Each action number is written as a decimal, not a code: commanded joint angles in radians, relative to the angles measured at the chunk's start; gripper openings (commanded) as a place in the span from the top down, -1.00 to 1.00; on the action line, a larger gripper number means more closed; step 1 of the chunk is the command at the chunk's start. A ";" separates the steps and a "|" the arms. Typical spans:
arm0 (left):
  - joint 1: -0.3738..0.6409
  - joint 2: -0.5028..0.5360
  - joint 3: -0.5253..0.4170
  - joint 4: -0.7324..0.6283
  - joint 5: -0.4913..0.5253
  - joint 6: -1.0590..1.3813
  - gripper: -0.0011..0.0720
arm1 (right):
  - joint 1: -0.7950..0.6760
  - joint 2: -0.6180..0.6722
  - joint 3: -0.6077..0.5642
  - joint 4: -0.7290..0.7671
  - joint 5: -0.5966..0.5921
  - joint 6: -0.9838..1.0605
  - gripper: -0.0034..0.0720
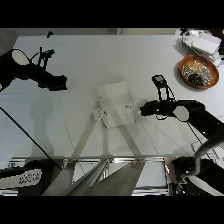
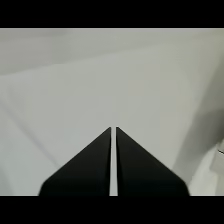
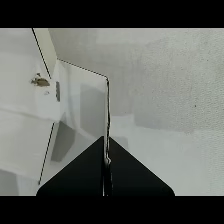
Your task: Fold the box and place the chain.
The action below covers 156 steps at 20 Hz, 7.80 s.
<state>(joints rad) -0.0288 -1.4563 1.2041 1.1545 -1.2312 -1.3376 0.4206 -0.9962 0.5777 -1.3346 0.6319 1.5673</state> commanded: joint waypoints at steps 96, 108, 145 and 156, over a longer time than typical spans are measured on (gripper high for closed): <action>-0.524 -0.063 -0.304 -0.607 0.388 1.469 0.97 | 0.001 0.352 0.107 -0.094 0.496 -0.005 0.02; -0.494 -0.145 -0.198 -0.537 0.345 1.409 0.95 | 0.001 0.352 0.107 -0.094 0.495 -0.005 0.02; -0.494 -0.171 -0.097 -0.386 0.206 1.461 0.97 | 0.001 0.352 0.107 -0.095 0.493 -0.005 0.02; -0.496 -0.195 -0.097 -0.381 0.232 1.434 0.96 | 0.001 0.352 0.107 -0.095 0.493 -0.005 0.02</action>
<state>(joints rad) -0.5240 -1.6497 1.1061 0.7712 -1.0107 0.1043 0.4221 -0.6453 0.6849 -1.4300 1.1248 1.5623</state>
